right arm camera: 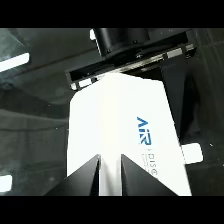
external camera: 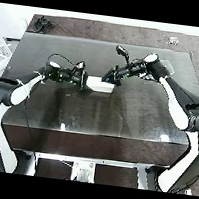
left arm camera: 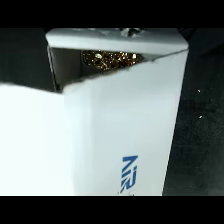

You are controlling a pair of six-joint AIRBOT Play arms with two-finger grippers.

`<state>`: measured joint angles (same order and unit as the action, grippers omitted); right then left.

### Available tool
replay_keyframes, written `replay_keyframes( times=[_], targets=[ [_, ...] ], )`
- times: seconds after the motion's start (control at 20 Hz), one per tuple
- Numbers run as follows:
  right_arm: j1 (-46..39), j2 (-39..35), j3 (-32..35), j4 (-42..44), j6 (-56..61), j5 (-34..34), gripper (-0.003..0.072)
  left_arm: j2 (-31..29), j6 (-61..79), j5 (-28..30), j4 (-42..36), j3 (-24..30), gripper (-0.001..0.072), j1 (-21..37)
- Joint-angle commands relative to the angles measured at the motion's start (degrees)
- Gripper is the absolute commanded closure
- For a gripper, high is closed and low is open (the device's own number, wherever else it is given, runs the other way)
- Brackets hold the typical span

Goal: Fold the box and place the chain.

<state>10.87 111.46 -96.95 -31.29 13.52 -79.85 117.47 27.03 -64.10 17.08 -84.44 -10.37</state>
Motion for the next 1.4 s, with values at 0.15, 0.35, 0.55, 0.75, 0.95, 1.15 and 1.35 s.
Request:
replay_keyframes(
  times=[0.15,0.35,0.55,0.75,0.95,1.15,1.35],
  targets=[
    [0.5,0.0,0.0,-1.9,-3.7,2.2,0.0379,0.0,0.0,0.0,0.0,0.0,0.0409,0.0],
    [0.5,0.0,0.0,-2.1,-6.6,2.6,0.0378,0.0,0.0,0.0,0.0,0.0,0.0409,0.0],
    [0.5,0.0,0.0,-3.3,-6.8,4.9,0.0382,0.0,0.0,0.0,0.0,0.0,0.0409,0.0],
    [0.5,0.0,-1.6,-2.6,-7.2,5.6,0.0383,0.0,0.0,0.0,0.0,0.0,0.0409,0.0],
    [0.5,0.0,-3.3,-1.6,-7.2,5.6,0.0383,0.0,0.0,0.0,0.0,0.0,0.0409,0.0],
    [0.5,0.0,-3.1,-4.7,-7.1,5.9,0.0384,0.0,0.0,0.0,0.0,0.0,0.0409,0.0],
    [0.6,0.0,-3.1,-5.4,-7.1,6.4,0.0384,0.0,0.0,0.0,0.0,0.0,0.0409,0.0]
  ],
)
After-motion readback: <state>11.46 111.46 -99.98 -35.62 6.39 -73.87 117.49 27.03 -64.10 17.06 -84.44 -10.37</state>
